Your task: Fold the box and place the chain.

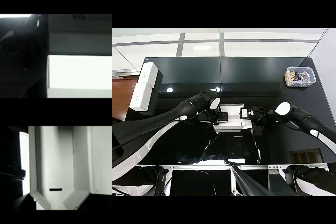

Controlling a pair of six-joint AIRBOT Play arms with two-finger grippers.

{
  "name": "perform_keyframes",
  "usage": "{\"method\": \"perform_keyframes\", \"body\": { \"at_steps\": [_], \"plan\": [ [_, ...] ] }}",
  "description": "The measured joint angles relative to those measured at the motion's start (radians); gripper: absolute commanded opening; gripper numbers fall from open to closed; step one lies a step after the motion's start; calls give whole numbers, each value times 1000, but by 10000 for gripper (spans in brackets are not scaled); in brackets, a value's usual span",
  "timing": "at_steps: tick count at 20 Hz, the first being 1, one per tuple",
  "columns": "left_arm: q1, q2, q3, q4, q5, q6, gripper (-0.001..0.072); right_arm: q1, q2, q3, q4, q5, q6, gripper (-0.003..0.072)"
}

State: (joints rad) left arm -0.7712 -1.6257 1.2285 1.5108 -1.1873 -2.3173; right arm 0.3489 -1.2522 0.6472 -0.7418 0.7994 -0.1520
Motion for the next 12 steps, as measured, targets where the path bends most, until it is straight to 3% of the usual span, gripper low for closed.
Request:
{"method": "perform_keyframes", "body": {
  "at_steps": [2, 3, 7, 12],
  "plan": [
    [0, 0, 0, 0, 6, 5, 28, 0, 22, 0, -19, 8, 21, 685],
    [0, 0, 0, 0, 7, 7, 29, 0, 28, 0, -26, 8, 23, 624],
    [0, 0, 0, 0, 11, 8, 29, 0, 40, 0, -33, -26, 12, 200],
    [0, 0, 0, -1, 16, 10, 28, 1, 43, 0, 16, -46, 0, 129]
  ]
}}
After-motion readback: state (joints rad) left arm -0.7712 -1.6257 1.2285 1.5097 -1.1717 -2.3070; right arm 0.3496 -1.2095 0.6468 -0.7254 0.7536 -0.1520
